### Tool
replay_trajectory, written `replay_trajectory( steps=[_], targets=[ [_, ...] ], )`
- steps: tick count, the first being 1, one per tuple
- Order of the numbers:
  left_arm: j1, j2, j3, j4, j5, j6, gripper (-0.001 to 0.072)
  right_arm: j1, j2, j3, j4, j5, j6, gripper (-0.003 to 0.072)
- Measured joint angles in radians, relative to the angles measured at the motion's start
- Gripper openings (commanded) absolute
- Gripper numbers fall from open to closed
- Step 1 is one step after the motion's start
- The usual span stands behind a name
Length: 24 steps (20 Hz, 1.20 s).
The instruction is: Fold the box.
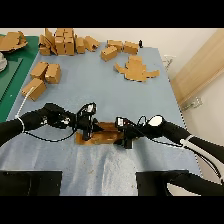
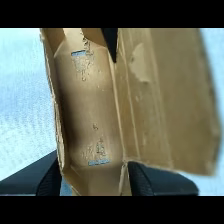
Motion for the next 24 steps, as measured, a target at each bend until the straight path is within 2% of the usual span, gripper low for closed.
replay_trajectory(
  steps=[24],
  targets=[
    [0.000,0.000,0.000,0.000,0.001,0.000,0.0014,0.000,-0.019,0.022,0.001,0.033,-0.145,0.0508]
  ],
)
